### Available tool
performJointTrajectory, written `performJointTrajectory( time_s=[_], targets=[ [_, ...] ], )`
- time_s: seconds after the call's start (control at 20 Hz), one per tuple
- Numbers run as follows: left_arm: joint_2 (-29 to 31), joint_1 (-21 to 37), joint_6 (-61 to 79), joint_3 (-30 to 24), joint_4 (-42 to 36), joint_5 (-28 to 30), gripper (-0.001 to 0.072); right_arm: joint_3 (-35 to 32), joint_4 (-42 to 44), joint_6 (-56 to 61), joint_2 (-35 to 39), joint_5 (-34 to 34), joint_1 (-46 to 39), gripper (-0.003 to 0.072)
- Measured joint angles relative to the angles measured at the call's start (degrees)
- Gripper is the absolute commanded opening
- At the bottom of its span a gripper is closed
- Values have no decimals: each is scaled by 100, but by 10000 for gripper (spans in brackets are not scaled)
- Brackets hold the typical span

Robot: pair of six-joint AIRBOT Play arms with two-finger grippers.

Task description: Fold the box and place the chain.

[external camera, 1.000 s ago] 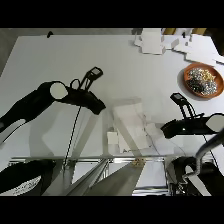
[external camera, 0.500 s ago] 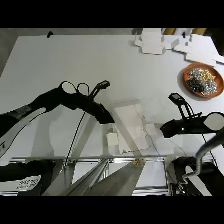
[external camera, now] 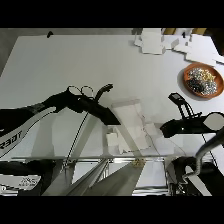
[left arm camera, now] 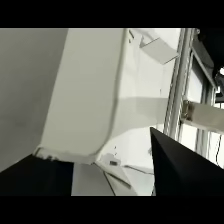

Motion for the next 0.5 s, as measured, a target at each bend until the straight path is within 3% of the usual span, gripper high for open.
performJointTrajectory(
  time_s=[0.25, 0.35, 0.4, 0.5],
  targets=[
    [-24, -17, -37, 0, 162, 238, 144, 0, -2, 0, 0, -92, 0, 13],
    [-26, -20, 20, 0, 184, 385, 118, 0, -2, 0, 0, -111, 0, 13],
    [-28, -22, 109, 0, 195, 435, -3, 0, -4, 0, 0, -118, 0, 13],
    [-22, -22, 400, 2, 184, 444, 3, 2, 2, 2, 0, -140, 0, 13]
  ],
)
